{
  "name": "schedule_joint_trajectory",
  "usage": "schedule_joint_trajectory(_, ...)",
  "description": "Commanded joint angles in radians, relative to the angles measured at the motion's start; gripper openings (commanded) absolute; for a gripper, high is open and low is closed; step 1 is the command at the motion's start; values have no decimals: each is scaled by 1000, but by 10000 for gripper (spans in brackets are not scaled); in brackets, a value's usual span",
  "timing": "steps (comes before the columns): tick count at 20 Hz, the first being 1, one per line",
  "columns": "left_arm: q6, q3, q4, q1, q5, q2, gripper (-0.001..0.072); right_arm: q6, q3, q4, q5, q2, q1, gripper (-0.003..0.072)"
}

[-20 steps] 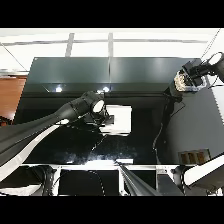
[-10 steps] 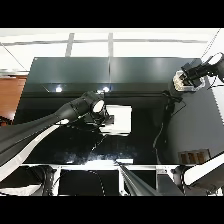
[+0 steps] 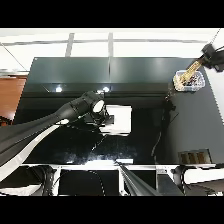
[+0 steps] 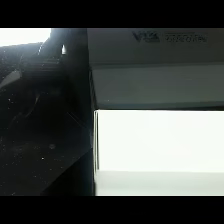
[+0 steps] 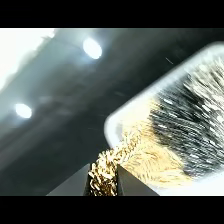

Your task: Fold the box and place the chain.

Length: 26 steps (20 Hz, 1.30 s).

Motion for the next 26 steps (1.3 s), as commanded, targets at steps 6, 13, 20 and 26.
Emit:
schedule_joint_trajectory(6,0,0,0,1,-1,-1,26,-323,0,290,55,298,-42,12)
schedule_joint_trajectory(13,0,0,0,1,-1,-1,26,-462,-86,270,357,517,87,8)
schedule_joint_trajectory(20,0,0,0,1,-1,-1,26,-488,-267,328,478,583,428,6)
schedule_joint_trajectory(26,0,0,0,1,0,-2,26,-481,-315,341,450,573,584,6)
